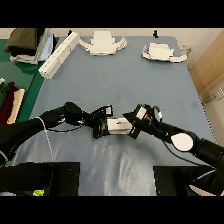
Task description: Fold the box.
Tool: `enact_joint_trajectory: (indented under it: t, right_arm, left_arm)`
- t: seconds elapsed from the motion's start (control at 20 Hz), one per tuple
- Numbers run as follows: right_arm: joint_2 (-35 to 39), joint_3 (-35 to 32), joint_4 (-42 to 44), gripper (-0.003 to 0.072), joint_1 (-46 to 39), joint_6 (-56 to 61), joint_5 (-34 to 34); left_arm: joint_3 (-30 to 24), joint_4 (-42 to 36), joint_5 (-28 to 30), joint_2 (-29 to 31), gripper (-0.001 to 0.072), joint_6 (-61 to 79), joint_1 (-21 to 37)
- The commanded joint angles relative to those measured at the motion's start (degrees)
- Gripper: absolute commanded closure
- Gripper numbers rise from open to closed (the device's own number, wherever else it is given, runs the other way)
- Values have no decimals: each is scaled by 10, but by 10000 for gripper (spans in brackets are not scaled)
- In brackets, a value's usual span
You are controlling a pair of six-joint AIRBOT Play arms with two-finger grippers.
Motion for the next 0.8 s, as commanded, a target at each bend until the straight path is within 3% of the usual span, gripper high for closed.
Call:
enact_joint_trajectory:
  t: [0.0,0.2,0.3,0.4,0.75]
  right_arm:
    - [-15,74,-78,680,-94,241,160]
    - [-85,196,-402,680,-179,568,401]
    - [-134,261,-462,680,-193,624,517]
    - [-178,304,-472,680,-193,655,585]
    - [-243,320,-496,679,-193,810,593]
  left_arm:
    - [0,0,0,0,227,0,0]
    - [0,0,0,0,227,0,0]
    - [0,0,0,0,227,0,0]
    - [0,0,0,0,227,0,0]
    - [3,-13,-1,1,227,-23,0]
